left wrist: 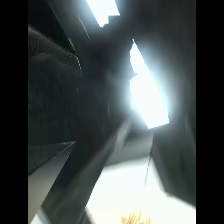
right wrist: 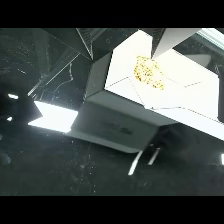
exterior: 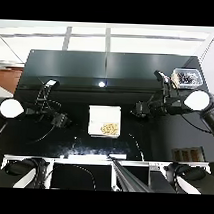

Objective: Fold the box and place the chain.

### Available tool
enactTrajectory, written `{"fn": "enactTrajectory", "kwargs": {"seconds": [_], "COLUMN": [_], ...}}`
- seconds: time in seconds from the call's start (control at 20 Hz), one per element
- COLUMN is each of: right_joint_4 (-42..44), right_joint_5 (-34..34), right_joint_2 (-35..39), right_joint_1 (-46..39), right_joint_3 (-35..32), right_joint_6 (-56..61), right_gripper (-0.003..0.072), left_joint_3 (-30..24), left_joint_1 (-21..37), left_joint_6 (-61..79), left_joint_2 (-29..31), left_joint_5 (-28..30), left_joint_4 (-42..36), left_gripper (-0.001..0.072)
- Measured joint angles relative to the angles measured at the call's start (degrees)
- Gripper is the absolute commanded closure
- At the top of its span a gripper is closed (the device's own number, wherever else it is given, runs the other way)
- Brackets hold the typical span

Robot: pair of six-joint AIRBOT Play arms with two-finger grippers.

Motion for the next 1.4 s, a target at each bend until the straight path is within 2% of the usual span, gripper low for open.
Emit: {"fn": "enactTrajectory", "kwargs": {"seconds": [0.1, 0.2, 0.25, 0.35, 0.55, 0.95, 1.4], "right_joint_4": [0.0, -0.2, -0.2, -0.3, -0.4, -0.4, -0.4], "right_joint_5": [0.0, 0.1, 0.2, 0.3, 0.3, 0.4, -0.1], "right_joint_2": [0.0, 0.0, 0.0, 0.0, 0.0, 0.0, 0.0], "right_joint_1": [0.0, 0.0, 0.0, 0.0, 0.0, 0.0, 0.0], "right_joint_3": [0.0, 0.0, 0.0, 0.0, 0.0, 0.0, 0.0], "right_joint_6": [0.0, 0.0, 0.0, 0.0, 0.0, 0.0, 0.0], "right_gripper": [0.0243, 0.0244, 0.0243, 0.0244, 0.0244, 0.0243, 0.0244], "left_joint_3": [-2.1, -3.3, -3.6, -4.0, -4.5, -4.4, -4.4], "left_joint_1": [4.7, 7.5, 8.1, 8.3, 6.5, 1.2, -5.0], "left_joint_6": [12.2, 22.3, 26.4, 34.4, 46.1, 72.1, 80.0], "left_joint_2": [-1.0, -2.8, -3.8, -6.1, -9.6, -17.6, -20.2], "left_joint_5": [0.0, 0.2, 0.3, 1.3, 4.7, 1.9, 5.8], "left_joint_4": [-8.7, -14.2, -15.7, -18.2, -19.8, -21.2, -25.3], "left_gripper": [0.0109, 0.0104, 0.0005, -0.001, -0.0001, -0.0001, -0.0001]}}
